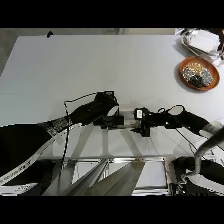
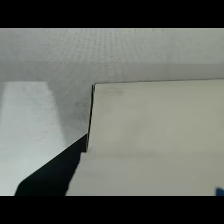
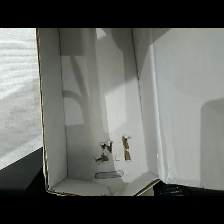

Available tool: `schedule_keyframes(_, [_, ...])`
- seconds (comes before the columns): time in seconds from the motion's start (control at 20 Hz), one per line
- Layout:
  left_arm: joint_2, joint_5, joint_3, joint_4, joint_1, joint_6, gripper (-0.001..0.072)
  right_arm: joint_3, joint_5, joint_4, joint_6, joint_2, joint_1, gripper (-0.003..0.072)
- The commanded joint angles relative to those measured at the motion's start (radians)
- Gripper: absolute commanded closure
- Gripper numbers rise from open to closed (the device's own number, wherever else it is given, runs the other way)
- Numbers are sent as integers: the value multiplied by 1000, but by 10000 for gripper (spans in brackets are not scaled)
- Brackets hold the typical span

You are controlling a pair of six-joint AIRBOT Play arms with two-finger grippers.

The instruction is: Fold the box and place the chain.

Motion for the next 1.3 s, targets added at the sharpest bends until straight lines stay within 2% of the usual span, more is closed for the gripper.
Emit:
schedule_keyframes(0.0, [-6,6,1,13,8,-11,502,0,-1,0,0,1,0,290])
schedule_keyframes(0.2, [-6,51,1,12,7,-11,502,0,-1,0,0,1,0,290])
schedule_keyframes(1.25, [-6,73,1,23,2,-11,502,0,-1,0,0,1,0,290])
